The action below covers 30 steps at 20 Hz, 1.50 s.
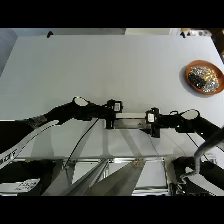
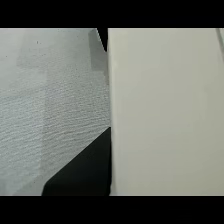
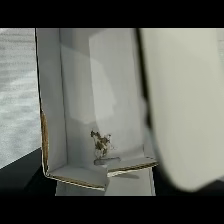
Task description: Fold the box and place the chain.
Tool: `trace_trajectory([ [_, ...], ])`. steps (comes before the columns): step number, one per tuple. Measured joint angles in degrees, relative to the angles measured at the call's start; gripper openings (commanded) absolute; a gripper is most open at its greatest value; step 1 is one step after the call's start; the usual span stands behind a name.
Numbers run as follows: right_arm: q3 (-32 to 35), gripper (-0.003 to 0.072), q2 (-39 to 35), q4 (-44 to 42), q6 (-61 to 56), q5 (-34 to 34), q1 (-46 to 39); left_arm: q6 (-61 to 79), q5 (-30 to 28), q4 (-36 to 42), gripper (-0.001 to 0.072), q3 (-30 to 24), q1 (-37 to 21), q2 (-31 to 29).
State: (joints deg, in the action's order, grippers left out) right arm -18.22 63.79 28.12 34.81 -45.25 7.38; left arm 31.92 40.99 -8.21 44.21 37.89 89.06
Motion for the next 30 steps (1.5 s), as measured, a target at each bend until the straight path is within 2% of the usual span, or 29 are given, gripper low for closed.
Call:
trace_trajectory([
  [2, 0.0, 0.055, 0.0, 0.0, 0.1, 0.0, 0.0, 0.0, 0.0, 0.0, 0.0009, 0.0, 0.0, 0.0],
  [4, 0.0, 0.0677, 0.0, 0.0, 0.2, -0.2, 0.1, 0.0, 0.0, 0.0, 0.0009, 0.0, 0.0, 0.0],
  [8, 0.0, 0.0689, 0.0, 0.0, 0.2, -0.4, 0.3, 0.0, 0.0, 0.0, 0.0009, 0.0, 0.0, 0.0],
  [9, 0.0, 0.0677, 0.0, 0.0, 0.2, -0.4, 0.3, 0.0, 0.0, 0.0, 0.0009, 0.0, 0.0, 0.0],
  [10, 0.0, 0.0609, 0.0, 0.0, 0.2, -0.3, 0.3, 0.0, 0.0, 0.0, 0.0009, 0.0, 0.0, 0.0],
  [12, 0.0, 0.0527, 0.0, 0.0, 0.2, -0.2, 0.3, 0.0, 0.0, 0.0, 0.0009, 0.0, 0.0, 0.0],
  [14, -0.1, 0.0514, 0.1, 0.0, 0.2, -0.2, 0.3, 0.0, 0.0, 0.0, 0.0009, 0.0, 0.0, 0.0],
  [16, -0.1, 0.0406, 0.1, 0.0, 0.2, -0.2, 0.3, 0.0, 0.1, 0.0, 0.0009, 0.0, 0.0, 0.0],
  [30, -0.1, 0.0401, 0.1, 0.5, 0.2, -0.2, 0.4, 0.0, 0.0, 0.0, 0.0009, 0.0, 0.0, 0.0],
])
